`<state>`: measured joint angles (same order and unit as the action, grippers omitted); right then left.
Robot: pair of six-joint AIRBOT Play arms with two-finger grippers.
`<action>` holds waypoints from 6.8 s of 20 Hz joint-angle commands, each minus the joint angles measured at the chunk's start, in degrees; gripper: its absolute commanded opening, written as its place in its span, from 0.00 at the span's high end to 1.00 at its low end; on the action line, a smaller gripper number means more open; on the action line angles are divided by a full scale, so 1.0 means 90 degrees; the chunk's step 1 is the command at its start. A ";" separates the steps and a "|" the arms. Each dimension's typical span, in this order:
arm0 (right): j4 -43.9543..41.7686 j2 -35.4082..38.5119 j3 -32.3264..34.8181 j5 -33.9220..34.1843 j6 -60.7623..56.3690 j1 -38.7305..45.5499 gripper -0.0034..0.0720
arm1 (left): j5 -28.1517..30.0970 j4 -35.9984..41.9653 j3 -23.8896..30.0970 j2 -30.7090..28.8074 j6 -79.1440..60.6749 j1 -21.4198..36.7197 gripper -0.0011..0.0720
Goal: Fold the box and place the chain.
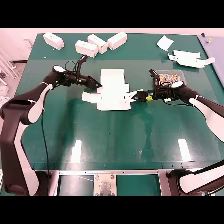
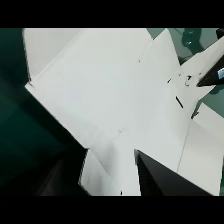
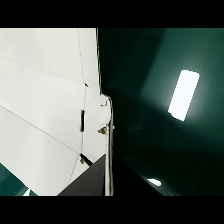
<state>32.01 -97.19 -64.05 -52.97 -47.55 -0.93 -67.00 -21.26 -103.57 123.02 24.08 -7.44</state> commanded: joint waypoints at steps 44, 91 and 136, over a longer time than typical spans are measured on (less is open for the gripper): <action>0.0017 -0.0005 -0.0005 0.0005 0.0189 0.0000 0.95 | -0.1627 0.0238 -0.0078 0.0189 -0.3857 -0.0219 0.96; -0.1294 0.0969 -0.0250 -0.0092 0.2518 0.0869 0.85 | -0.1321 0.0087 0.0107 0.0299 -0.4830 -0.0221 0.96; 0.2013 0.2310 0.2701 0.4129 0.4529 -0.2742 0.07 | -0.1316 0.0102 0.0107 0.0299 -0.4830 -0.0221 0.96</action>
<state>50.61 -75.05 -39.81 -21.02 -6.90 -24.62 -78.89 -20.34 -102.63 125.71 -19.40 -9.43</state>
